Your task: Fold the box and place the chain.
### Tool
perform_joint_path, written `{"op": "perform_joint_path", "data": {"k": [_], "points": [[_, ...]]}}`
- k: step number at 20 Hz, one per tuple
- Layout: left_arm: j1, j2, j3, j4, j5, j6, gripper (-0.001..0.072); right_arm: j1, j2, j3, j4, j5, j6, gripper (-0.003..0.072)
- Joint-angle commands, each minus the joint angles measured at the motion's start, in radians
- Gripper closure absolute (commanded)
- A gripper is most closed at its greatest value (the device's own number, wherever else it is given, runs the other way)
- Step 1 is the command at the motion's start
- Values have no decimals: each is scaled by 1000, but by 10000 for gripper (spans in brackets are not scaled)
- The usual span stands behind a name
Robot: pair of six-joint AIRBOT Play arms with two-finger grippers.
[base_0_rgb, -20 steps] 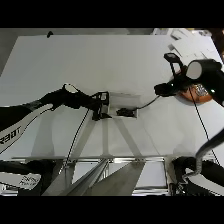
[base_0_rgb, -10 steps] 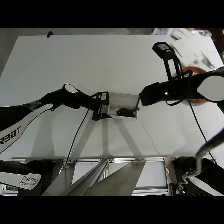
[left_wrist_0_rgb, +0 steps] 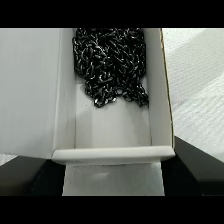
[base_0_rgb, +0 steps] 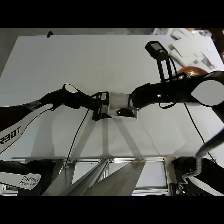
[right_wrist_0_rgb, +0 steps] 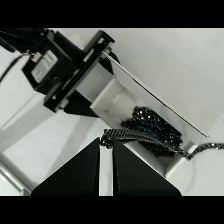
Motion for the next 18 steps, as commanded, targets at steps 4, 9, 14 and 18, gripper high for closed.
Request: {"op": "perform_joint_path", "data": {"k": [4, 9, 14, 18], "points": [[0, 1, 0, 0, 0, 0, 622, 2, -163, -73, -19, -16, -18, 662], [0, 1, 0, 0, 0, 0, 622, 2, -152, -53, -5, -14, -80, 366], [0, 1, 0, 0, 0, 0, 622, -136, 12, 14, -14, -23, -185, 372], [0, 1, 0, 0, 0, 0, 622, -367, -58, 6, -43, 29, -184, 372]]}}
